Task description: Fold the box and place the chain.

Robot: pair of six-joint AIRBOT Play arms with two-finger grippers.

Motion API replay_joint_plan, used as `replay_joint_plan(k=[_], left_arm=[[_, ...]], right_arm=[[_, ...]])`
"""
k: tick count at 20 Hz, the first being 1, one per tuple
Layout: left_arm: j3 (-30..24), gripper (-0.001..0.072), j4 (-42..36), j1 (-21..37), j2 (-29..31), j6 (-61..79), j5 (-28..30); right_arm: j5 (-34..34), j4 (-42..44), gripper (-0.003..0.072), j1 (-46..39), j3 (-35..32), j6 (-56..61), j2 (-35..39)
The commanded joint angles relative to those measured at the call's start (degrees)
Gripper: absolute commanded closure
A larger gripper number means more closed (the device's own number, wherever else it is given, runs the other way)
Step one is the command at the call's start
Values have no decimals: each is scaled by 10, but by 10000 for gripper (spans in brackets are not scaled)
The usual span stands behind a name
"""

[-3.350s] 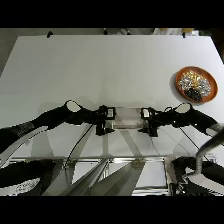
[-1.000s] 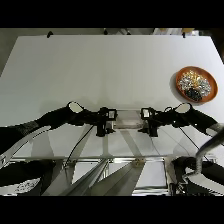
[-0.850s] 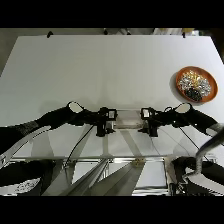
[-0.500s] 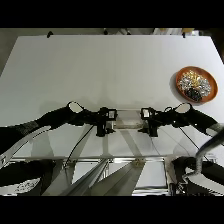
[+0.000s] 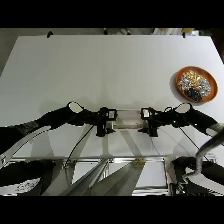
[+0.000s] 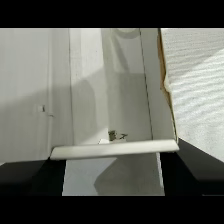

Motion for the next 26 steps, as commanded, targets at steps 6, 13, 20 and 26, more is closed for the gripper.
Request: replay_joint_plan(k=[6, 13, 20, 26], left_arm=[[0, 318, 0, 0, 0, 0, 0], [0, 318, 0, 0, 0, 0, 0], [0, 318, 0, 0, 0, 0, 0], [0, 318, 0, 0, 0, 0, -1]], right_arm=[[0, 0, 357, 0, 0, 0, 0], [0, 0, 357, 0, 0, 0, 0], [2, 1, 357, 0, 0, 0, 0], [-14, 0, 359, 0, 0, 0, 0]])
